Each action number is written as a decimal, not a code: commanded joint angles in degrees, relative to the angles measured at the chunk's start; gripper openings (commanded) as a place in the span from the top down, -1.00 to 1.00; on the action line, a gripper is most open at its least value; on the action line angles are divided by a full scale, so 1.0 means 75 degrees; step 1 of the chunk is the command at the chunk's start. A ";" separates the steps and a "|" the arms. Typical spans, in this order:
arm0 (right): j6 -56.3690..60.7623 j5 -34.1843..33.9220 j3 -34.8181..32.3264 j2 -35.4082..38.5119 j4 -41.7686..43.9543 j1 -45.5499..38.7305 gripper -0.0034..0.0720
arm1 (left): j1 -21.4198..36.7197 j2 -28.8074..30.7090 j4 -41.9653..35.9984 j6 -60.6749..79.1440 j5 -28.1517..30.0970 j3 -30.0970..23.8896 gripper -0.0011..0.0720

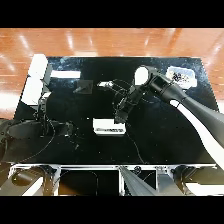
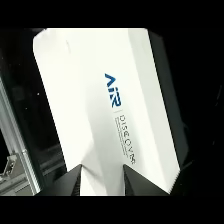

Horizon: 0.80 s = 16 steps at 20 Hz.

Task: Fold the box and place the chain.

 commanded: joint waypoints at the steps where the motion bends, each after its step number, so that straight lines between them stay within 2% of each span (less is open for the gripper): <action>1: 0.0119 0.0271 0.0000 -0.0003 -0.0061 0.0090 0.09 | 0.0000 0.0000 0.0000 0.0000 -0.0047 -0.0003 -0.73; 9: 0.0408 -0.0455 -0.0181 0.0000 -0.1151 0.0688 0.07 | 0.0000 0.0000 0.0000 0.0000 -0.0050 -0.0003 -0.73; 10: 0.0458 -0.0455 -0.0181 0.0000 -0.1154 0.0711 -0.24 | 0.0000 0.0000 0.0000 0.0000 -0.0050 -0.0003 -0.73; 11: 0.0635 -0.0455 -0.0181 0.0000 -0.1166 0.0708 -0.74 | 0.0000 0.0000 0.0000 0.0000 -0.0052 -0.0003 -0.73; 16: 0.0729 -0.0446 -0.0181 0.0000 -0.1437 0.0708 -0.72 | 0.0000 0.0000 0.0000 0.0000 -0.0052 -0.0003 -0.73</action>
